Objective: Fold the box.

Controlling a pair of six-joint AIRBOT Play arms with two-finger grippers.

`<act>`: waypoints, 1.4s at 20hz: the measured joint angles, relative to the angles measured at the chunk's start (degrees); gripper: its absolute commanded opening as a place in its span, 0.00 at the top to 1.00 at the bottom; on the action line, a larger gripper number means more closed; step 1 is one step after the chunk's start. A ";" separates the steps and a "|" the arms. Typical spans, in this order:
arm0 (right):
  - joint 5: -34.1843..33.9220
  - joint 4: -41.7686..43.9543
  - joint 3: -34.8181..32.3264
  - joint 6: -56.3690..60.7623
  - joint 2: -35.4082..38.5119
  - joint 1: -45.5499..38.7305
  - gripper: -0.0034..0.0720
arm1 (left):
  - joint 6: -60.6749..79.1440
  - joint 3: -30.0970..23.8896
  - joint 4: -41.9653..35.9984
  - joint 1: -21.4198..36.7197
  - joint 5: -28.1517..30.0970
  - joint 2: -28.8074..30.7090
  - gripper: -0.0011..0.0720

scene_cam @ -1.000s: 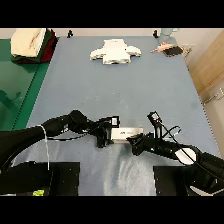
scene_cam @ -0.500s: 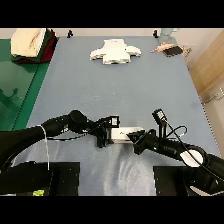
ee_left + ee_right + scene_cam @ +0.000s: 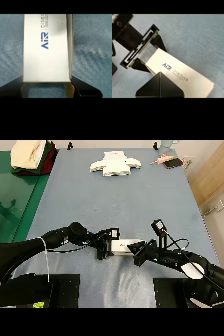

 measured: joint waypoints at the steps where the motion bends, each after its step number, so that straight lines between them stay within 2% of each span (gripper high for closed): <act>1: 1.57 -2.73 1.55 2.12 -0.20 -0.52 0.95 | 0.02 0.00 0.00 0.00 0.00 -0.02 0.25; 3: 6.80 -11.67 5.07 8.92 -0.96 -2.36 0.95 | 0.02 0.00 -0.02 0.00 0.02 0.00 0.25; 7: 19.69 -35.32 13.40 23.12 -2.58 -8.48 0.95 | 0.02 0.00 0.00 0.00 0.02 0.00 0.25; 10: 24.26 -43.87 18.25 30.01 -2.97 -14.12 0.95 | 0.02 0.00 0.00 0.00 0.02 0.00 0.25; 15: 30.45 -48.54 21.64 41.77 -3.56 -20.52 0.95 | -0.09 0.00 -0.52 0.00 0.09 0.00 0.25; 22: 34.27 -48.63 22.38 49.46 -7.78 -22.29 0.95 | -4.52 1.79 -2.14 0.66 0.31 1.09 0.25; 25: 34.47 -48.54 22.45 50.97 -9.46 -22.43 0.95 | -11.10 2.36 0.04 3.93 2.12 3.52 0.25; 28: 34.42 -49.62 22.45 52.78 -10.34 -22.43 0.95 | -21.55 2.93 5.77 11.87 5.09 6.45 0.25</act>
